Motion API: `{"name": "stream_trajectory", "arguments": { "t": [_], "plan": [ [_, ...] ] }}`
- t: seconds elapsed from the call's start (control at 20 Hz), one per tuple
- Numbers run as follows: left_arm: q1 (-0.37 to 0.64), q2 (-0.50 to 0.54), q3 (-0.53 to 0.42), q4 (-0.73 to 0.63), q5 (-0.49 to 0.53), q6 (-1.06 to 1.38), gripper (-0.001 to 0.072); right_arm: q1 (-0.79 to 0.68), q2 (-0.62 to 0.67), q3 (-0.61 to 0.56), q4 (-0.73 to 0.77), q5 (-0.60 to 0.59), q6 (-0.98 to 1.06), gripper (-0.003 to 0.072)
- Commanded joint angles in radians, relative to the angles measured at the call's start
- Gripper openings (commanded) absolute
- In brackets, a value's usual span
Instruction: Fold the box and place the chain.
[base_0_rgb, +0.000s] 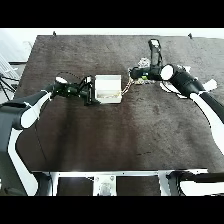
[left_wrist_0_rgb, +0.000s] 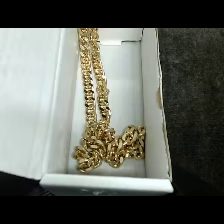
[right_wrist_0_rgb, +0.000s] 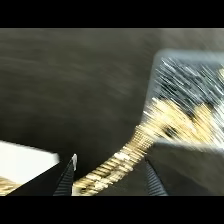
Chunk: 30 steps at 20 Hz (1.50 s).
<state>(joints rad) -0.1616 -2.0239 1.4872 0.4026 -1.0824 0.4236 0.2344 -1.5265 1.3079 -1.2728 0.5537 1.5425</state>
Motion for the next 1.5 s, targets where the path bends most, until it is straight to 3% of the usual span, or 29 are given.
{"name": "stream_trajectory", "arguments": {
  "t": [0.0,0.35,0.65,0.7,0.85,0.95,1.15,1.45],
  "plan": [
    [0.000,0.000,0.001,0.000,0.000,0.000,0.0467,-0.072,-0.087,-0.020,0.117,-0.012,-0.018,0.0510],
    [0.000,0.000,0.001,0.000,0.000,0.000,0.0467,-0.041,-0.241,0.005,0.306,-0.086,-0.116,0.0511],
    [0.000,0.000,0.001,0.000,0.000,0.000,0.0467,0.001,-0.377,0.178,0.331,-0.093,-0.136,0.0490],
    [0.000,0.000,0.001,0.000,0.000,0.000,0.0467,0.001,-0.394,0.193,0.331,-0.093,-0.136,0.0459],
    [0.000,0.000,0.001,0.000,0.000,0.000,0.0467,-0.002,-0.396,0.195,0.327,-0.147,-0.137,0.0241],
    [0.000,0.000,0.001,0.000,0.000,0.000,0.0467,-0.006,-0.391,0.208,0.327,-0.166,-0.138,0.0012],
    [0.000,0.000,0.001,0.000,0.000,0.000,0.0467,0.005,-0.341,0.211,0.316,-0.125,-0.138,0.0013],
    [0.000,0.000,0.001,0.000,0.000,0.000,0.0467,0.045,-0.116,0.211,0.179,0.010,-0.132,0.0011]
  ]
}}
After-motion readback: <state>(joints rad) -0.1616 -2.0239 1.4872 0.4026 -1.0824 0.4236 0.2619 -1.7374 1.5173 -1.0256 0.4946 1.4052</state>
